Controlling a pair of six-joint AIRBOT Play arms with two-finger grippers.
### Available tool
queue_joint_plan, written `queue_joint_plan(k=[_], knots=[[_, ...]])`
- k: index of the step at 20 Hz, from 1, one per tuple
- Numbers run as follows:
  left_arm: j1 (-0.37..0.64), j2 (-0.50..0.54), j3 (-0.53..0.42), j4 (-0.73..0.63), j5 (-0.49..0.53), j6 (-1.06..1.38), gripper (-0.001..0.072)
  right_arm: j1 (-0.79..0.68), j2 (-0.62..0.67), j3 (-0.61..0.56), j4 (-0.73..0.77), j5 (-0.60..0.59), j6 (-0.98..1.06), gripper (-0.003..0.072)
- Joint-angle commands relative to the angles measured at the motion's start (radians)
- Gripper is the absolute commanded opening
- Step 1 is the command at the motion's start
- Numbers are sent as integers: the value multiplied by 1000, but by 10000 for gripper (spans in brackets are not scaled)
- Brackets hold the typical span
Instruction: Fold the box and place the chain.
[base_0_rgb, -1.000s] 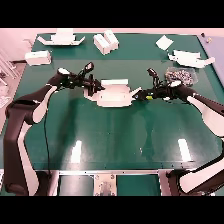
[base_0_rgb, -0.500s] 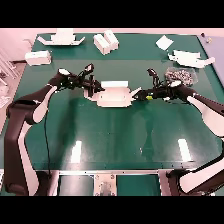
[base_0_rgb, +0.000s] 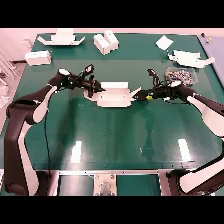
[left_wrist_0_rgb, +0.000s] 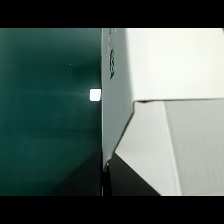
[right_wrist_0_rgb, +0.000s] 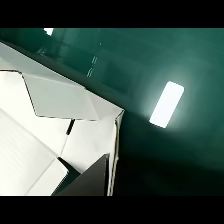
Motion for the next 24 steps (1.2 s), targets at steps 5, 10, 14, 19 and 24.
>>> queue_joint_plan(k=[5,10,14,19,24], knots=[[0,0,0,-4,9,0,28,-26,1,1,2,1,-14,200],[0,0,0,-4,10,0,28,-105,9,11,1,4,-18,275],[0,0,0,-4,10,0,28,-158,42,33,2,36,-85,272],[0,0,0,-4,10,0,27,-185,54,62,63,45,-97,258],[0,0,0,-4,10,0,27,-149,100,76,66,173,-256,286]])
